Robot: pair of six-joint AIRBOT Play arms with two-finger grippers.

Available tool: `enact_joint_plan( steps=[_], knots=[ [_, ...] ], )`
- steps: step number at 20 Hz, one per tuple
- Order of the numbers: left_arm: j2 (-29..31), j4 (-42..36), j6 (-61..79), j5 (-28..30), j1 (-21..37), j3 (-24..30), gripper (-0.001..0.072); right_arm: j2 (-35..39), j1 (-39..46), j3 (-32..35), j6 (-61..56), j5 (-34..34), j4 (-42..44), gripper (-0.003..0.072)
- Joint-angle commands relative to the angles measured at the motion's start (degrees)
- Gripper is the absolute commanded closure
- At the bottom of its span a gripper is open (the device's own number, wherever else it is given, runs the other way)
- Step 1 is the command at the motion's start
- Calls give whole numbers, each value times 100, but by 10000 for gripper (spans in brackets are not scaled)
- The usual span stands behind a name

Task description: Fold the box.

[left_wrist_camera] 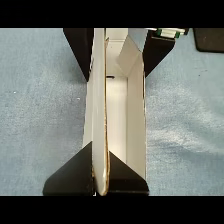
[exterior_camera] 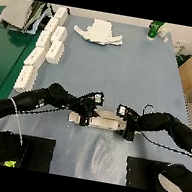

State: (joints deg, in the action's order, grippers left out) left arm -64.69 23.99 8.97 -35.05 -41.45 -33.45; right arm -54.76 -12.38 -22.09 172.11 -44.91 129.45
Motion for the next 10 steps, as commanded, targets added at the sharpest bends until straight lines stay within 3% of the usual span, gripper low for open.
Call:
enact_joint_plan(
  steps=[1, 3, 5, 10],
  knots=[
    [2, 2, 2, 7, 2, -7, 697, 87, -2, 37, 0, 44, 63, 32],
    [2, 2, 2, 0, 0, -7, 696, 79, -2, 37, 0, 48, 61, 56],
    [2, 2, 2, 7, 2, -7, 697, 50, -28, 37, 0, 28, 42, 174],
    [2, 2, 2, 4, 2, -7, 697, 46, -31, 37, 0, 26, 13, 176]
  ],
)
